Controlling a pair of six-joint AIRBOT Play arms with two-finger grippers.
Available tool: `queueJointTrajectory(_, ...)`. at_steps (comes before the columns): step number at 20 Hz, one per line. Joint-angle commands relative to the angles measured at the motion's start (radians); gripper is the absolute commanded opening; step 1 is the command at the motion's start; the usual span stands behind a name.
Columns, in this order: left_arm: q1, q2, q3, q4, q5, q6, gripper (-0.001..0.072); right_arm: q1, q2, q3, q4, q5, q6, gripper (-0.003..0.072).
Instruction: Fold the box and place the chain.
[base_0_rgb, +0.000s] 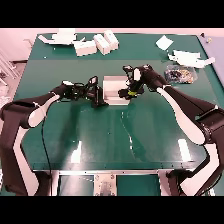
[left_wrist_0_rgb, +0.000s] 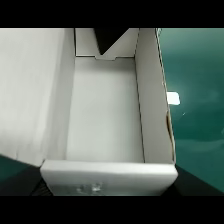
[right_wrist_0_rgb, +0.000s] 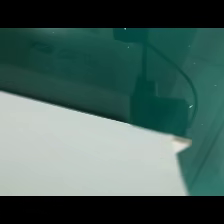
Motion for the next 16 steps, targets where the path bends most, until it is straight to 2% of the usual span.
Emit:
queueJointTrajectory(1, 0.0, 0.001, 0.001, -0.002, 0.0, 0.002, 0.0479, 0.001, -0.003, -0.001, 0.008, 0.001, 0.002, 0.0042)
queueJointTrajectory(3, 0.0, 0.001, 0.001, -0.002, 0.0, 0.002, 0.0479, 0.001, -0.003, -0.001, 0.022, 0.002, 0.002, 0.0009)
queueJointTrajectory(8, 0.0, 0.001, 0.001, -0.002, 0.001, 0.002, 0.0479, 0.008, -0.003, -0.001, 0.036, 0.002, 0.002, 0.0011)
queueJointTrajectory(9, 0.0, 0.001, 0.001, -0.002, 0.001, 0.002, 0.0479, 0.01, -0.003, -0.001, 0.036, 0.002, 0.002, 0.0078)
queueJointTrajectory(10, 0.0, 0.001, 0.001, -0.002, 0.0, 0.002, 0.0479, 0.01, -0.003, -0.001, 0.036, 0.002, 0.002, 0.0201)
queueJointTrajectory(11, 0.0, 0.001, 0.001, -0.002, 0.001, 0.002, 0.0479, 0.01, -0.003, 0.0, 0.036, 0.002, 0.002, 0.0284)
queueJointTrajectory(12, 0.0, 0.001, 0.001, -0.002, 0.0, 0.001, 0.0479, 0.01, -0.003, 0.0, 0.035, 0.003, 0.002, 0.0321)
queueJointTrajectory(14, 0.0, 0.001, 0.001, -0.002, 0.001, 0.002, 0.0479, 0.009, -0.003, 0.0, 0.034, 0.003, 0.002, 0.0483)
queueJointTrajectory(16, 0.0, 0.001, 0.001, -0.002, 0.0, 0.001, 0.0479, 0.007, 0.003, 0.0, 0.014, 0.005, 0.002, 0.0508)
